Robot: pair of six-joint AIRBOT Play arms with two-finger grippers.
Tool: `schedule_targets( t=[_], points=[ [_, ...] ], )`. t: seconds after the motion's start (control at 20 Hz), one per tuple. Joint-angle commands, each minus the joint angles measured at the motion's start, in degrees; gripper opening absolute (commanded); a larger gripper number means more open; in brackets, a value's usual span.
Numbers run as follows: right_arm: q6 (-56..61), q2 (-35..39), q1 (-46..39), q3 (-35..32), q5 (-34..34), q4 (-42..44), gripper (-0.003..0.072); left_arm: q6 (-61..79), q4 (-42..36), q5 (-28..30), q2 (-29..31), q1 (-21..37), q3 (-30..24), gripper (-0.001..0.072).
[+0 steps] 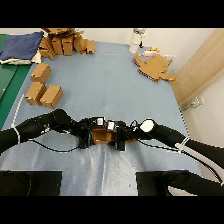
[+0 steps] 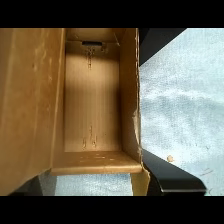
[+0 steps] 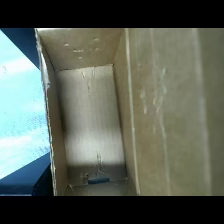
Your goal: Fold the box.
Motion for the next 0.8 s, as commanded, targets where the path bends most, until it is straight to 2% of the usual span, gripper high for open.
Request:
schedule_targets(
  t=[0.0, 0.6, 0.75],
  points=[
    [-0.04, 0.07, 0.02, 0.02, -0.57, 0.02, 0.0581, 0.02, 0.0, 0.0, 0.0, 0.0, 0.0, 0.0287],
    [0.02, 0.09, 0.02, 0.02, -0.28, 0.24, 0.0581, -0.44, -0.07, -0.15, 0.0, -0.02, 0.0, 0.0287],
    [0.04, 0.11, 0.02, 0.02, -0.33, -0.66, 0.0615, -0.48, -0.07, -0.15, 0.0, -0.02, 0.0, 0.0287]
  ],
)
